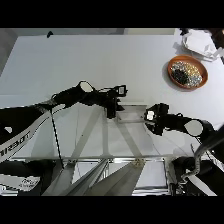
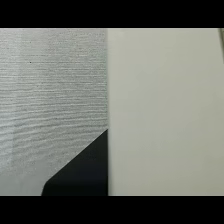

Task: Fold the box and place the chain.

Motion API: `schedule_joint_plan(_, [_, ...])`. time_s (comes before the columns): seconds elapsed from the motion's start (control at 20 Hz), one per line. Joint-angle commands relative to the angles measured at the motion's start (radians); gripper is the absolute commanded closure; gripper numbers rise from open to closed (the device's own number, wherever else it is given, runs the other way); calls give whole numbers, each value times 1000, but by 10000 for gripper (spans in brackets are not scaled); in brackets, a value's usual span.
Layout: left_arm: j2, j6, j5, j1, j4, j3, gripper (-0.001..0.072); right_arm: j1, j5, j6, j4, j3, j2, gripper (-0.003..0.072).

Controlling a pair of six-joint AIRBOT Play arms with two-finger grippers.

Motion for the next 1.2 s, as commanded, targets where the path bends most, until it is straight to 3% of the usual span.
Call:
schedule_joint_plan(0.0, [0, 0, 0, -1, 0, 0, 698, -26, 4, -165, 124, 4, -29, 17])
schedule_joint_plan(0.1, [0, 1, 0, -1, 0, 0, 698, -33, 2, -195, 146, 4, -50, 50])
schedule_joint_plan(0.4, [0, 0, 0, -1, 0, 0, 698, -95, 13, -231, 191, 4, -69, 53])
schedule_joint_plan(0.5, [0, 0, 0, -1, 0, 0, 698, -103, 43, -276, 204, 7, -98, 121])
schedule_joint_plan(0.55, [0, 1, 0, -1, 0, 0, 698, -103, 59, -305, 222, 16, -120, 120])
schedule_joint_plan(0.7, [0, 0, 0, -1, 0, 0, 698, -112, 73, -328, 241, 60, -182, 101])
schedule_joint_plan(0.8, [0, 0, 0, -1, 0, 0, 698, -138, 123, -328, 233, 100, -232, -11])
schedule_joint_plan(1.15, [0, 0, 0, -1, 0, 0, 698, -148, 163, -408, 238, 131, -298, -24])
